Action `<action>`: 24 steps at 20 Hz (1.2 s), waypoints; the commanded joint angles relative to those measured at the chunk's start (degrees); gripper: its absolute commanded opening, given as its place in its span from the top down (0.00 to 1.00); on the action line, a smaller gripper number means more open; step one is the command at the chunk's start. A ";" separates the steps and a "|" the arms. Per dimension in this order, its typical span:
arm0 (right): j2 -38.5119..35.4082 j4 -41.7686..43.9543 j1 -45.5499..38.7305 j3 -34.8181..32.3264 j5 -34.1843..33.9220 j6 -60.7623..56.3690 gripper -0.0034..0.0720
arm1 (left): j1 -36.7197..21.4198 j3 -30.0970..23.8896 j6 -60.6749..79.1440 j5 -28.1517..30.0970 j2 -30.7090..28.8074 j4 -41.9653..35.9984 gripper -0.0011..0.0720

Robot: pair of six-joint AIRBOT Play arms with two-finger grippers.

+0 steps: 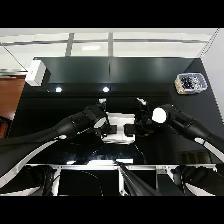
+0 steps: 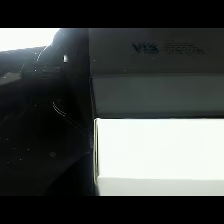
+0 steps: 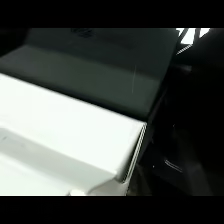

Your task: Fold the box and place the chain.

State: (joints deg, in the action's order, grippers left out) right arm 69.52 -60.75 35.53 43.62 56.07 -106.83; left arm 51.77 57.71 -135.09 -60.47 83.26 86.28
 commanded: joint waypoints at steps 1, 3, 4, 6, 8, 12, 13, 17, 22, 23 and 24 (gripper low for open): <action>0.76 -1.70 0.31 0.07 -1.27 -1.05 0.43 | 0.02 0.04 0.02 -0.02 -0.04 0.04 0.95; 0.76 -3.32 0.31 0.07 -1.11 -2.32 0.48 | 0.02 0.04 0.02 0.00 -0.04 0.02 0.95; 0.76 -3.58 0.31 0.09 -1.11 -2.54 0.49 | 0.02 0.04 0.02 0.00 -0.04 0.02 0.95; 1.16 -4.57 0.79 1.51 -0.52 -3.41 0.50 | 0.02 0.04 0.02 -0.02 -0.04 0.02 0.95; 2.58 -9.66 3.17 4.70 1.38 -6.69 0.50 | 0.02 0.04 0.02 -0.02 -0.04 0.02 0.95; 5.38 -16.22 5.70 7.93 4.28 -15.65 0.50 | 0.02 0.04 0.02 0.00 -0.04 0.02 0.95; 5.46 -16.24 5.70 7.93 4.42 -16.55 0.51 | 0.02 0.04 0.02 -0.02 -0.04 0.02 0.95; 5.99 -16.17 6.47 7.93 5.97 -17.18 0.55 | 0.02 0.04 0.02 0.00 -0.04 0.02 0.95; 7.26 -16.24 8.17 7.93 6.71 -17.03 0.55 | 0.02 0.04 0.02 -0.02 -0.04 0.02 0.95; 7.50 -16.24 8.17 7.93 6.86 -17.03 0.55 | 0.02 0.04 0.02 -0.02 -0.04 0.02 0.95; 7.69 -16.24 8.17 7.93 6.88 -17.03 0.55 | 0.02 0.04 0.02 -0.02 -0.04 0.02 0.95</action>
